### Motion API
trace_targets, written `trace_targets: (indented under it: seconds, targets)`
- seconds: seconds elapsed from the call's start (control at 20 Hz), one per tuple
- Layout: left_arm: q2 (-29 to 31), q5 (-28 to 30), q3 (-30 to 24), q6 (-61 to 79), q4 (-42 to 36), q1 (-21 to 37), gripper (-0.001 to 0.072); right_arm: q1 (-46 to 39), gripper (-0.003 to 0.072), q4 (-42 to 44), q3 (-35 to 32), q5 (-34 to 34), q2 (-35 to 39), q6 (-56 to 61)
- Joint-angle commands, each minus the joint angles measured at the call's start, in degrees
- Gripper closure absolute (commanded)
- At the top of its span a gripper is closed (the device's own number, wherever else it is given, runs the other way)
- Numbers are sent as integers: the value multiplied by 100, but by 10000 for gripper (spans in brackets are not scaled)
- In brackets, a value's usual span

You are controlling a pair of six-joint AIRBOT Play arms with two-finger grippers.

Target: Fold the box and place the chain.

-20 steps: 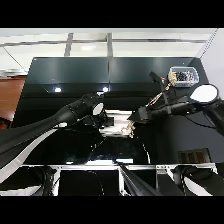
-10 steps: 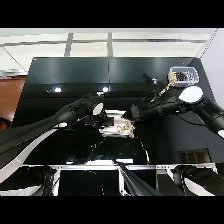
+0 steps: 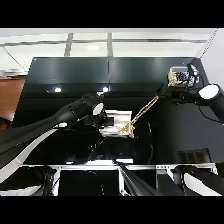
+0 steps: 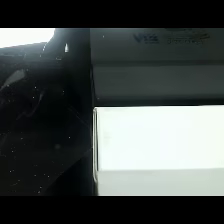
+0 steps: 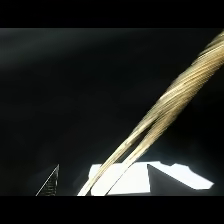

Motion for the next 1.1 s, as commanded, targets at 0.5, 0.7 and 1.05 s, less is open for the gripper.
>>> trace_targets:
  seconds: [0.5,0.7,1.05]
  targets:
    - [0,11,2,2,0,2,679,350,88,-4033,2758,833,-2723,3899]
    - [2,-2,2,4,0,2,679,411,153,-4000,2761,992,-2918,4068]
    - [2,0,2,2,0,2,679,431,292,-3995,2761,1075,-2922,3733]
